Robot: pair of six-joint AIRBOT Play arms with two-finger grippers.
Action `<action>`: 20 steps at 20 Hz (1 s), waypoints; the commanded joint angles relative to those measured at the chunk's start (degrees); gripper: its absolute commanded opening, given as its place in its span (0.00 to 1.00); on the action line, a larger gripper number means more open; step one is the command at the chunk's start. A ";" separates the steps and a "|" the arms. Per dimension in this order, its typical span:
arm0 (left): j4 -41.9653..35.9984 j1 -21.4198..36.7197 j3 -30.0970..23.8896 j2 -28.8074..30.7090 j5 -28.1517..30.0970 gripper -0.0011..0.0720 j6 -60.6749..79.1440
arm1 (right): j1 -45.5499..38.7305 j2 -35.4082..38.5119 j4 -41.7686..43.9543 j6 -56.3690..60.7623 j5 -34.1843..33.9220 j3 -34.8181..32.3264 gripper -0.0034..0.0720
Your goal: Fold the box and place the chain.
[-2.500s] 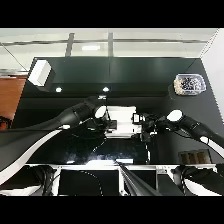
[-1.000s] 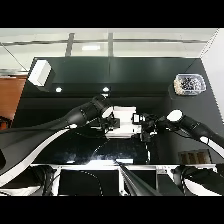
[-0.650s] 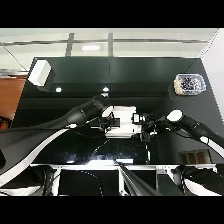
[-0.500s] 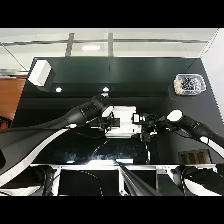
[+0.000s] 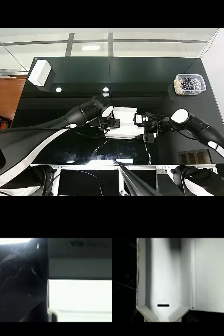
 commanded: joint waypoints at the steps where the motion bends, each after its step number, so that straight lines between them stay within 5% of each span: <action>1: 0.11 0.07 0.00 0.00 0.74 0.05 0.94 | 0.00 2.03 -6.19 0.74 2.71 0.11 0.87; 8: 0.02 0.07 0.00 0.00 0.79 0.05 0.94 | 1.38 1.14 -2.34 0.74 -0.31 0.11 0.85; 10: 0.02 0.07 0.00 0.00 0.81 0.05 0.94 | 1.77 0.76 -3.48 0.90 -0.15 0.09 0.59; 11: 0.00 0.07 0.00 0.00 0.81 0.05 0.94 | 1.77 0.76 -3.43 1.09 -0.15 0.11 0.59; 13: -0.13 0.07 0.00 0.00 0.79 0.05 0.94 | 1.77 0.76 -3.41 1.66 -0.11 0.09 0.21; 20: -0.15 0.07 0.00 0.00 0.79 0.05 0.92 | 1.77 -1.73 6.69 2.73 -3.39 -0.52 0.22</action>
